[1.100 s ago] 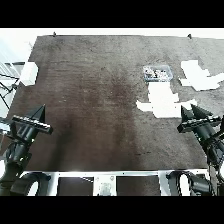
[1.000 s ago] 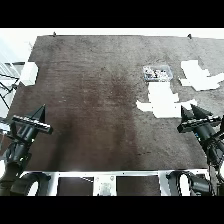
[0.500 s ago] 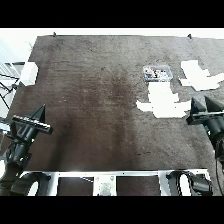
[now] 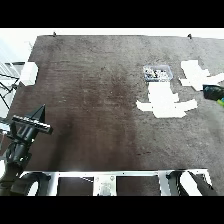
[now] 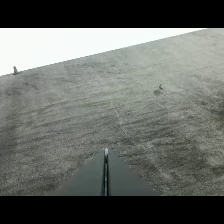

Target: Fold the box and place the chain.

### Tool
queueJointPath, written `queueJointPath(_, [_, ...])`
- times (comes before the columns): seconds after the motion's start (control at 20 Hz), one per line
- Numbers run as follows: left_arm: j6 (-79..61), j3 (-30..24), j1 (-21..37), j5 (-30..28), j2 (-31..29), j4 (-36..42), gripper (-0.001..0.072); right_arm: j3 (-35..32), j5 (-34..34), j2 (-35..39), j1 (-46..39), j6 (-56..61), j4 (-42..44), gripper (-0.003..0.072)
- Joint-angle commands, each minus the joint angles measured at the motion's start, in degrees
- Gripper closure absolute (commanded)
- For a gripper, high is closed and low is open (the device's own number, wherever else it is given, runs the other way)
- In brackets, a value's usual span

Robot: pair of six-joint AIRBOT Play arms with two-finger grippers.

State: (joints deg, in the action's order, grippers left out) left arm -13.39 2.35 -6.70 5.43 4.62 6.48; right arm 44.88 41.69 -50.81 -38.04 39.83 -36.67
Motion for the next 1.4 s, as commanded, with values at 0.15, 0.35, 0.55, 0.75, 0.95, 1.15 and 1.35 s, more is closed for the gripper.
queueJointPath(0.15, [-0.04, 0.02, -0.02, -0.02, 0.02, 0.0, 0.0691, 31.15, 34.71, -31.23, -12.11, 5.25, -5.84, 0.0234])
queueJointPath(0.35, [-0.02, 0.02, -0.02, 0.02, 0.02, 0.0, 0.0691, 43.54, 39.52, -44.13, -9.81, 7.76, -15.15, 0.0158])
queueJointPath(0.55, [-0.02, 0.02, -0.02, -0.02, 0.02, 0.0, 0.0691, 48.81, 39.41, -51.89, -8.24, 7.82, -18.93, 0.0158])
queueJointPath(0.75, [-0.02, 0.02, -0.02, -0.02, 0.04, -0.02, 0.0691, 49.22, 40.13, -56.35, -6.25, 7.78, -19.89, 0.0159])
queueJointPath(0.95, [-0.02, 0.02, -0.02, 0.0, 0.04, 0.0, 0.0691, 49.2, 43.01, -59.63, -4.26, 7.78, -19.87, 0.0158])
queueJointPath(1.15, [-0.02, 0.02, -0.02, -0.02, 0.04, 0.0, 0.0691, 49.18, 45.99, -61.61, -2.67, 7.74, -19.34, 0.0159])
queueJointPath(1.35, [-0.04, 0.02, -0.02, -0.02, 0.04, -0.02, 0.0691, 49.13, 49.37, -64.39, -1.01, 7.72, -18.47, 0.0187])
